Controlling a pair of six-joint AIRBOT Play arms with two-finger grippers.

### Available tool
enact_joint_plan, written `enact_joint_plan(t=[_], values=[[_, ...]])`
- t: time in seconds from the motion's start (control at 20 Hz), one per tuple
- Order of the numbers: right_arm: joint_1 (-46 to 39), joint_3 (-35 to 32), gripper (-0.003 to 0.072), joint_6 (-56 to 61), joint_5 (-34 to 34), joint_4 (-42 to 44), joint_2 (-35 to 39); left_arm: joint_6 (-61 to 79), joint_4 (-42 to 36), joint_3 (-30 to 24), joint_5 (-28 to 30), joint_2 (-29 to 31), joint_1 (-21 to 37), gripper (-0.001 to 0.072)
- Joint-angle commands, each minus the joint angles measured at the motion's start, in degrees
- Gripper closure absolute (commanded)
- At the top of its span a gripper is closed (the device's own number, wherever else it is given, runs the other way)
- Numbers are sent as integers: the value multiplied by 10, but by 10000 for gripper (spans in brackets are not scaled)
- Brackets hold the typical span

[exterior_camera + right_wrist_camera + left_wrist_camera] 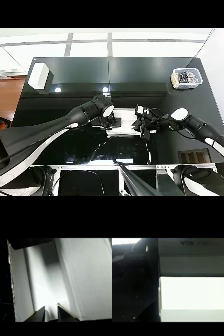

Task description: Fold the box and place the chain.

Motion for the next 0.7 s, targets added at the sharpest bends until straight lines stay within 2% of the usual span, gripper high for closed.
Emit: enact_joint_plan(t=[0.0, 0.05, 0.1, 0.15, 0.2, 0.35, 0.45, 0.55, 0.65], values=[[0, 0, 665, 18, 3, -2, 0, 0, 1, 0, 1, 0, 1, 682], [0, 0, 513, 23, -2, 0, 0, 0, 1, 0, 2, 0, 1, 682], [0, 0, 422, 26, -7, 2, 0, 0, 1, 0, 3, 0, 1, 682], [0, 0, 576, 31, -8, 0, 0, 0, 1, 0, 3, 0, 1, 682], [0, 0, 669, 33, -7, 0, 0, 0, 1, 0, 3, 0, 1, 682], [-5, 0, 669, 135, -8, -17, 3, 0, 1, 0, 3, 0, 1, 682], [-26, 13, 669, 263, 9, -65, 23, 0, 1, 0, 3, 0, 1, 682], [-78, 47, 670, 418, 105, -132, 63, 0, 5, 0, 3, 0, 1, 682], [-154, 90, 669, 518, 194, -212, 104, 0, 3, 0, 3, 0, 3, 682]])
